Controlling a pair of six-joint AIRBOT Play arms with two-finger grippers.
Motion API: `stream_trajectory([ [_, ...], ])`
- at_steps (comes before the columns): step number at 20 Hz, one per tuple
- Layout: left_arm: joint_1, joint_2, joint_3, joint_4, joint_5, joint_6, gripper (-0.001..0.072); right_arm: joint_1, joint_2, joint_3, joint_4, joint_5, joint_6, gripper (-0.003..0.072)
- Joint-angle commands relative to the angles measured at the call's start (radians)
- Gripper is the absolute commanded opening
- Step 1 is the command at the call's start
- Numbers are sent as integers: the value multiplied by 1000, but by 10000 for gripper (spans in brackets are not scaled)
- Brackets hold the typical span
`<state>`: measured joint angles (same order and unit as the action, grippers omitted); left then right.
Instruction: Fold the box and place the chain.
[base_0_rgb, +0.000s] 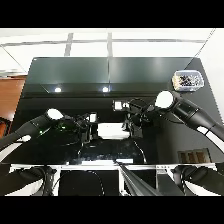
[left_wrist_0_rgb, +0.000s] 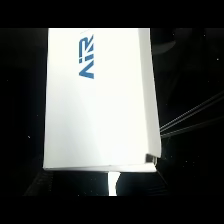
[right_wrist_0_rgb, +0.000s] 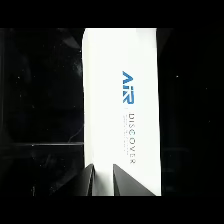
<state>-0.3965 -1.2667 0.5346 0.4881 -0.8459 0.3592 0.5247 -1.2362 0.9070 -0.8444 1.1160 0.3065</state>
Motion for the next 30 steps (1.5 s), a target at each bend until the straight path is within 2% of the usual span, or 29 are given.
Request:
stream_trajectory([
  [1, 0, -1, 0, 0, 0, 0, 461, 1, -1, 0, -5, 2, 4, 127],
  [16, 0, -1, 0, 0, 0, 0, 461, 1, -1, 0, 9, -45, 68, 131],
  [17, 0, -1, 0, 0, 0, 0, 460, 1, -1, 0, 9, -45, 67, 210],
  [21, 0, -1, 0, 0, 0, 0, 461, 1, -1, 0, 4, -49, 68, 205],
  [22, 0, -1, 0, 0, 0, 0, 460, 1, -1, 0, 3, -53, 68, 187],
  [23, 0, -1, 0, 0, 0, 0, 461, 1, -1, 0, 3, -55, 69, 122],
  [30, 0, -1, 0, 0, 0, 0, 461, 1, -1, 0, 2, -39, 69, 127],
])
